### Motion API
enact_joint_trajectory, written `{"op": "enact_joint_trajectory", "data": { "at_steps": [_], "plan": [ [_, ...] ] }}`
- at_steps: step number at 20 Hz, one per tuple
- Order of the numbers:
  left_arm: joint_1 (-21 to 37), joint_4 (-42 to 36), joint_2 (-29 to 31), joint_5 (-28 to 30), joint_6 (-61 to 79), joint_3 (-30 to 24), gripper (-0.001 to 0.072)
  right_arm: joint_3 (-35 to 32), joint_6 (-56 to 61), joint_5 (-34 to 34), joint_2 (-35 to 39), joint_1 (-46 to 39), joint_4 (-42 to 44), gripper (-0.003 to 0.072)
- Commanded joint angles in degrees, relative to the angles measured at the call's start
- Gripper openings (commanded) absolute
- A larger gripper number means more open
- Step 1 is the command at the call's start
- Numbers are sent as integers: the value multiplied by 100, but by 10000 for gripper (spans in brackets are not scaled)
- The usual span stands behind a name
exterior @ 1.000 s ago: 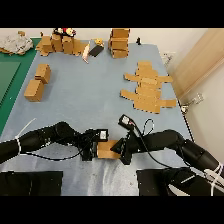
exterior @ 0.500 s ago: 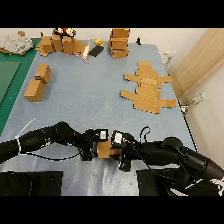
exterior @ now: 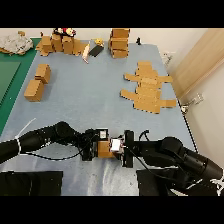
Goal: Fold the box.
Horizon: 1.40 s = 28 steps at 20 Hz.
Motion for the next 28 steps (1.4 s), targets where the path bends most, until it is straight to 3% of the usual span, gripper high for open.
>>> {"op": "enact_joint_trajectory", "data": {
  "at_steps": [1, 7, 10, 15, 28],
  "plan": [
    [2, 0, 2, 0, -2, 2, 470, 90, -127, 79, 81, 142, -168, 473],
    [0, 0, 2, -2, -2, 2, 470, 81, -122, -24, 94, 688, -592, 473],
    [2, 0, 2, 0, -2, 2, 470, -44, 313, 111, 94, 1058, -1515, 473],
    [2, 0, 2, -2, 0, 2, 470, -81, 2341, 232, 94, 1832, -3501, 473],
    [2, 0, 2, 0, 0, 2, 470, -83, 2334, 7, 55, 1991, -3462, 472]
  ]
}}
